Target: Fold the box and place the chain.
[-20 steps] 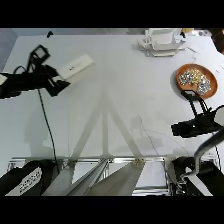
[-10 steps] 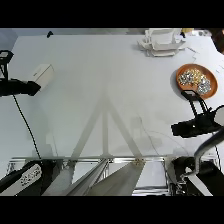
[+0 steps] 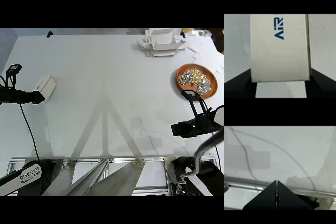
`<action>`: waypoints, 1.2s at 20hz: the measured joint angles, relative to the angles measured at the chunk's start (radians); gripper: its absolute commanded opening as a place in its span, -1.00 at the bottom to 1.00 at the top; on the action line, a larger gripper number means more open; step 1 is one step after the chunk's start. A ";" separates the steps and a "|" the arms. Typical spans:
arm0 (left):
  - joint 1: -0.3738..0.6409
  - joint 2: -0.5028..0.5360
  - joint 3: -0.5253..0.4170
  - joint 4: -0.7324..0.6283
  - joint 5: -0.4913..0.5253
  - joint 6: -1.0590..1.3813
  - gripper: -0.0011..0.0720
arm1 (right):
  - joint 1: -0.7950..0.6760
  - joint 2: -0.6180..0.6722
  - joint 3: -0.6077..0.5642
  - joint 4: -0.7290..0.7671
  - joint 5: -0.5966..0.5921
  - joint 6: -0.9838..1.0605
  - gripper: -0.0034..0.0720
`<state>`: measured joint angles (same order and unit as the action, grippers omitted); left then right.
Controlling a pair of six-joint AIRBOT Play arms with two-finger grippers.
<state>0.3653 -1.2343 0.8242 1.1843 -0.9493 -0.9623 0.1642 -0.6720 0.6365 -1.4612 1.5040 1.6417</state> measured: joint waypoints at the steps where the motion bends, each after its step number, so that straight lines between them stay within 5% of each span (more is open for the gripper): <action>1: 0.000 -0.002 -0.001 0.000 -0.005 -0.003 0.46 | 0.000 0.000 0.000 0.000 0.000 0.000 -0.85; 2: -0.002 -0.002 -0.002 -0.001 -0.012 -0.005 0.84 | 0.000 0.000 0.000 0.000 0.000 0.000 -0.85; 3: -0.004 -0.003 -0.003 -0.006 -0.025 -0.007 0.94 | 0.000 0.000 0.000 0.000 0.000 0.000 -0.85; 9: -0.021 0.015 -0.003 -0.016 -0.043 -0.010 0.94 | 0.000 0.000 0.000 0.000 0.000 0.000 -0.85; 15: -0.037 0.144 -0.003 -0.127 0.001 -0.010 0.92 | 0.000 0.000 0.000 0.000 0.000 0.000 -0.85; 22: -0.200 0.323 -0.003 -0.218 -0.034 -0.007 -0.96 | 0.000 0.000 0.000 0.000 0.000 0.000 -0.85; 24: -0.241 0.345 -0.003 -0.219 -0.093 -0.006 -0.95 | 0.000 0.000 0.000 0.000 0.000 0.000 -0.85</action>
